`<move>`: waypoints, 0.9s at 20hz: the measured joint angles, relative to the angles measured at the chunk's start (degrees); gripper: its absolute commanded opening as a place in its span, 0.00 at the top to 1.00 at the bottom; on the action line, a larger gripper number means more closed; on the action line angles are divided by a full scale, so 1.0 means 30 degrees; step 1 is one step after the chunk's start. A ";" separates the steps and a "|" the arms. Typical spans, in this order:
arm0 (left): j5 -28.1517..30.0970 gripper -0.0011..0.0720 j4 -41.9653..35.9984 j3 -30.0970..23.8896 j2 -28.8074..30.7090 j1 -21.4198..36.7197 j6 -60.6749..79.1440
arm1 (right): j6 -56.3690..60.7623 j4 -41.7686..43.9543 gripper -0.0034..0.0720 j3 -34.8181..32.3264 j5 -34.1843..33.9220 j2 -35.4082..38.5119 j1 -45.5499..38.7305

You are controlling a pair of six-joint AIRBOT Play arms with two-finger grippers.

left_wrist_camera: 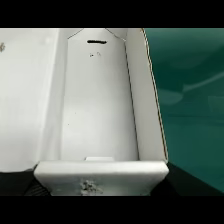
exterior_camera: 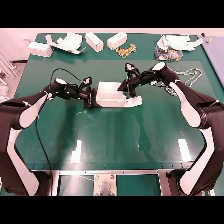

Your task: Fold the box and place the chain.

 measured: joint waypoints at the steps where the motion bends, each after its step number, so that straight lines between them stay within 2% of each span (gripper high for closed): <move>1: 0.0073 0.19 -0.0007 0.0000 -0.0007 0.0015 -0.0007 | 0.0284 -0.0175 0.95 0.0000 -0.0015 0.0350 -0.0087; 7: 0.0007 0.19 0.0000 0.0000 0.0000 0.0007 -0.0007 | 0.2463 -0.1829 0.95 -0.0262 -0.0262 0.2550 -0.0838; 11: 0.0015 0.19 0.0007 0.0000 -0.0007 0.0015 0.0000 | 0.2827 -0.2361 0.94 -0.2339 -0.1013 0.4240 -0.1100; 12: 0.0007 0.19 0.0007 0.0000 0.0000 0.0015 0.0000 | 0.2557 -0.2470 0.79 -0.3213 -0.1523 0.4714 -0.1144; 13: 0.0007 0.19 0.0007 0.0000 -0.0007 0.0015 0.0000 | 0.2215 -0.2499 0.33 -0.4044 -0.1945 0.5100 -0.1188; 14: 0.0007 0.19 0.0007 0.0000 0.0000 0.0015 -0.0007 | 0.1763 -0.2550 0.16 -0.4889 -0.2208 0.5442 -0.1188; 18: 0.0007 0.19 0.0015 0.0000 -0.0007 0.0015 0.0000 | 0.0379 -0.2565 0.16 -0.7257 -0.2914 0.6076 -0.1217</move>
